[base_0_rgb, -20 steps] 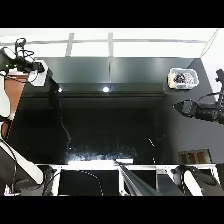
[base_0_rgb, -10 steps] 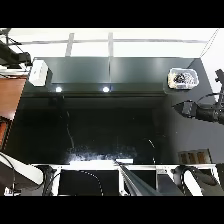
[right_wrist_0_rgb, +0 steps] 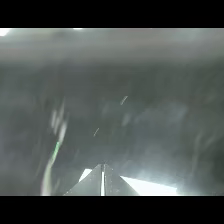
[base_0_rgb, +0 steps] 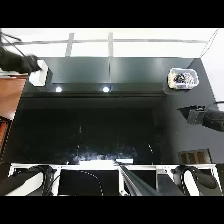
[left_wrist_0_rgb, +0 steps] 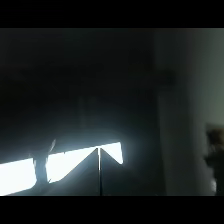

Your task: Fold the box and place the chain.

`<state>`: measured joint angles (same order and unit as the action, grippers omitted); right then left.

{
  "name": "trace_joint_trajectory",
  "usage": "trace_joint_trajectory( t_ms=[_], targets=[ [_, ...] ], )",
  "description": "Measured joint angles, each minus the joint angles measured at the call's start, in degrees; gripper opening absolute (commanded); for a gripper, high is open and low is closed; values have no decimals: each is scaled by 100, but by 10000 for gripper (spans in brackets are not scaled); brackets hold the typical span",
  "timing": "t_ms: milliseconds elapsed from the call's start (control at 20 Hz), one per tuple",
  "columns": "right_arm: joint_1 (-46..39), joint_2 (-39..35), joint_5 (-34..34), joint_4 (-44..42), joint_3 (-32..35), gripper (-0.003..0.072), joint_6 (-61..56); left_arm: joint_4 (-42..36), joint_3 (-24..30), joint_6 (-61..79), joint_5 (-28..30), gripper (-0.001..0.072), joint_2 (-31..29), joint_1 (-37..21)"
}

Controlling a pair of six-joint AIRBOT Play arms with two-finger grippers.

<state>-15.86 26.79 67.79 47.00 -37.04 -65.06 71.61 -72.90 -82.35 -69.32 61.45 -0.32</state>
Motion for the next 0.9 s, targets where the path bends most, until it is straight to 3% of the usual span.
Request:
trace_joint_trajectory(
  t_ms=[200,350,600,900],
  targets=[
    [0,-494,-765,105,861,14,804,-120,3093,136,1410,30,-2221,763],
    [0,-608,-1056,131,1198,16,1043,-140,4415,157,1891,30,-3355,866],
    [0,-667,-1231,129,1373,16,1178,-184,5125,177,2249,30,-4461,850],
    [0,-678,-1266,129,1408,16,1215,-203,5272,177,2367,30,-4804,852]
  ],
)
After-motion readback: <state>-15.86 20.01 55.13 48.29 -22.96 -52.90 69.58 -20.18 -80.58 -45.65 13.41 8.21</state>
